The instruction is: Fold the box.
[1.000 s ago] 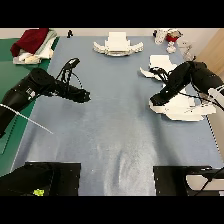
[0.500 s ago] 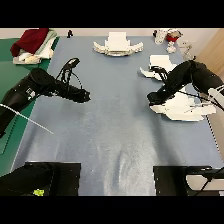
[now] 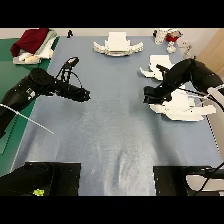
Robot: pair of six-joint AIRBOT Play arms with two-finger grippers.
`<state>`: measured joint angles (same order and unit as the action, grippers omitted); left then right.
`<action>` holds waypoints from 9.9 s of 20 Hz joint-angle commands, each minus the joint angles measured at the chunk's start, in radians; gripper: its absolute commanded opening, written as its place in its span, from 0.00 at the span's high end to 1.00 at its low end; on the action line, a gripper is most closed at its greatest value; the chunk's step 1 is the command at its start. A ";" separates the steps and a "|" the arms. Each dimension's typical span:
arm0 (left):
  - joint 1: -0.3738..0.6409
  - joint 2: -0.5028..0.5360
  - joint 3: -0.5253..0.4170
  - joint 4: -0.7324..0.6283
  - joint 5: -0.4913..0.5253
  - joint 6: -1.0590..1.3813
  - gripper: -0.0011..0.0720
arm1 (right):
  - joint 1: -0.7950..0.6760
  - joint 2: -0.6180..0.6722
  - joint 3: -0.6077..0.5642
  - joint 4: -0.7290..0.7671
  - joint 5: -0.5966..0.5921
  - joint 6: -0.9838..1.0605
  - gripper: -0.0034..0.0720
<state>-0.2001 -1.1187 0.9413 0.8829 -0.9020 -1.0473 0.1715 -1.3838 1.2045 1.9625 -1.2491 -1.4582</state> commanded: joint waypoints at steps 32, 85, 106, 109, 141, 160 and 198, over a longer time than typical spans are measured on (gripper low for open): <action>0.000 -0.033 0.000 -0.238 -0.106 -0.158 0.32 | -0.879 -0.412 0.332 0.013 -0.227 -0.600 0.60; 0.200 0.232 -0.249 -0.127 -0.185 -0.063 0.18 | 0.198 0.665 -0.866 0.319 0.461 -0.248 0.95; 0.085 -0.573 0.078 -0.487 -0.365 0.386 0.18 | 0.198 0.666 -0.870 0.297 0.454 -0.245 0.95; 0.030 -0.631 0.121 -0.487 -0.385 0.387 0.18 | 0.198 0.666 -0.870 0.297 0.454 -0.245 0.95; -0.019 -0.653 0.215 -0.447 -0.616 0.661 0.97 | 0.195 0.666 -0.854 0.123 0.457 -0.240 0.65; -0.341 0.063 -0.285 -0.448 0.106 1.078 0.97 | 0.196 0.666 -0.686 -0.664 0.487 0.483 0.91; -0.322 -0.057 -0.283 -0.421 0.019 1.113 0.97 | 0.198 0.637 -0.687 -0.554 0.489 0.482 0.94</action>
<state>-0.5236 -1.1728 0.6579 0.4503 -0.8818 0.0750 0.3679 -0.7456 0.5171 1.3983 -0.7589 -0.9760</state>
